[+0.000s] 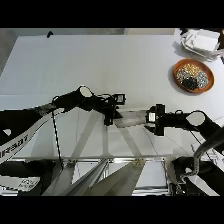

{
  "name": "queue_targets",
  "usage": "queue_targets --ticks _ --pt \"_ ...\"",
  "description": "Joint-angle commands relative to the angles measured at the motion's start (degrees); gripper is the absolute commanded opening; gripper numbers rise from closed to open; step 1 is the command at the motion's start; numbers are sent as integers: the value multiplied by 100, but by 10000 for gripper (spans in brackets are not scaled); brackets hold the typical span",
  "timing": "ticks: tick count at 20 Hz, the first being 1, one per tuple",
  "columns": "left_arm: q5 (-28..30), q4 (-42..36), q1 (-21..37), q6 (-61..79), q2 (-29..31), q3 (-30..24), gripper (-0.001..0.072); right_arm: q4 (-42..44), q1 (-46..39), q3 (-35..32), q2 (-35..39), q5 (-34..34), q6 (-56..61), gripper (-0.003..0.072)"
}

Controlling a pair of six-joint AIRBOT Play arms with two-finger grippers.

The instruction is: Fold the box and place the chain.

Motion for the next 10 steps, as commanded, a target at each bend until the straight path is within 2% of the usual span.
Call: queue_targets --ticks 1,10 --pt "0 -2 -4 2 2 0 10 264 -2 7 -79 74 -155 651" --pt "0 -2 -4 0 2 0 10 262 -2 7 -592 459 -96 645"
